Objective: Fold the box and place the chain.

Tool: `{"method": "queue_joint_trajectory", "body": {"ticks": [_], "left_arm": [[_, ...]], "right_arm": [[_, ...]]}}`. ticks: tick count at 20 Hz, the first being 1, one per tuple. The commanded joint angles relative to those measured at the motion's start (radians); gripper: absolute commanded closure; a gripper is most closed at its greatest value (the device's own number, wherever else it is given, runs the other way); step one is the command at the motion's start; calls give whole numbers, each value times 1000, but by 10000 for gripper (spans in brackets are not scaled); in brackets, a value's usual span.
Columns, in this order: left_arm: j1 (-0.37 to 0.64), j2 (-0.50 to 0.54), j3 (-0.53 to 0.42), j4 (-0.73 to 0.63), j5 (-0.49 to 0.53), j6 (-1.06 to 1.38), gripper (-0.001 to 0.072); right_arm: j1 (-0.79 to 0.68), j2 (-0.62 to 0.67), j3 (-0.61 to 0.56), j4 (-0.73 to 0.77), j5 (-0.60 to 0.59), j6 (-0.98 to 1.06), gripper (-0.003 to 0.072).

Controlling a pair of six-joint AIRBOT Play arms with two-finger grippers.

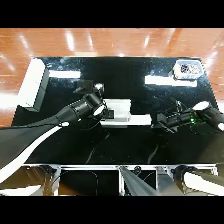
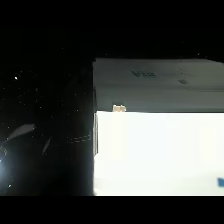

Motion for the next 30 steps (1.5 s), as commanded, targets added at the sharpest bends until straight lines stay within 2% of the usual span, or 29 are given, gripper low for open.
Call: {"method": "queue_joint_trajectory", "body": {"ticks": [1,7,8,9,10,17,22,24,30], "left_arm": [[0,0,0,-1,2,1,693],[0,0,0,-6,1,1,693],[0,0,0,-6,1,1,693],[0,0,0,-6,1,1,693],[0,0,0,-6,1,1,693],[0,0,0,-6,2,1,693],[0,0,0,-6,1,2,693],[0,0,0,-6,1,2,693],[0,0,0,-6,1,2,693]], "right_arm": [[64,-36,23,92,-59,-56,656],[135,-36,93,142,-29,-77,653],[144,-36,102,143,-18,-76,500],[151,-36,111,143,-5,-75,151],[158,-36,120,142,11,-75,89],[188,-36,164,225,73,-75,88],[285,-35,225,249,66,10,89],[345,-35,267,171,35,109,89],[619,-33,377,-259,-126,496,89]]}}
